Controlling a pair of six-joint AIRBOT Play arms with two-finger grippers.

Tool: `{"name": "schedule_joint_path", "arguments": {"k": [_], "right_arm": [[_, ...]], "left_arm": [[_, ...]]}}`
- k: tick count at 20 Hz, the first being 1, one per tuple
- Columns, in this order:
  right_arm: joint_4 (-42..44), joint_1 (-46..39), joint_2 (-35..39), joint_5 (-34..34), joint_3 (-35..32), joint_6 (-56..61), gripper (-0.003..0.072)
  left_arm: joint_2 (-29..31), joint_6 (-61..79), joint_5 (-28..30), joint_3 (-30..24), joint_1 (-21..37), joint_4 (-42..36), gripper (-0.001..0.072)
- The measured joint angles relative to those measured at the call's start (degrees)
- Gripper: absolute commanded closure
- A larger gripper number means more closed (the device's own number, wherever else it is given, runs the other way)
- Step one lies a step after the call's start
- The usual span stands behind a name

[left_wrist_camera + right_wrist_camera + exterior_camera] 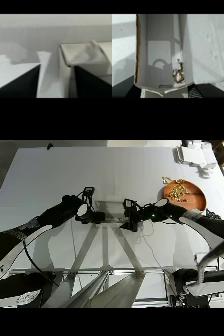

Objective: Fold the box and place the chain.

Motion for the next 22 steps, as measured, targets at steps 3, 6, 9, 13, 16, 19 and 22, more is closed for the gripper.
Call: {"name": "schedule_joint_path", "arguments": {"k": [3, 6, 9, 13, 16, 19, 22], "right_arm": [[0.2, 0.0, 0.0, 0.1, 0.0, 0.0, 0.0148], [0.2, 0.0, 0.0, 0.2, 0.0, 0.0, 0.0148], [0.2, 0.0, 0.0, 0.2, 0.0, 0.0, 0.0148], [0.2, 0.0, 0.0, 0.2, 0.0, 0.0, 0.0148], [0.2, 0.0, 0.0, 0.3, 0.0, 0.0, 0.0148], [0.2, 0.0, 0.0, 0.2, 0.0, 0.0, 0.0148], [0.2, 0.0, 0.0, 0.2, 0.0, 0.0, 0.0148]], "left_arm": [[1.0, 6.6, -0.6, 0.0, 2.4, -5.8, 0.0189], [2.3, 20.4, -3.3, 0.0, 7.0, -16.3, 0.0189], [3.5, 39.8, -8.2, 0.0, 13.3, -28.5, 0.0189], [4.0, 61.5, -12.1, -0.2, 21.7, -37.1, 0.0140], [3.3, 82.1, -13.4, -0.4, 26.1, -39.7, 0.0008], [1.9, 105.0, -14.0, -0.5, 27.9, -43.4, 0.0006], [-0.5, 124.5, -14.9, -0.5, 28.3, -47.7, 0.0006]]}}
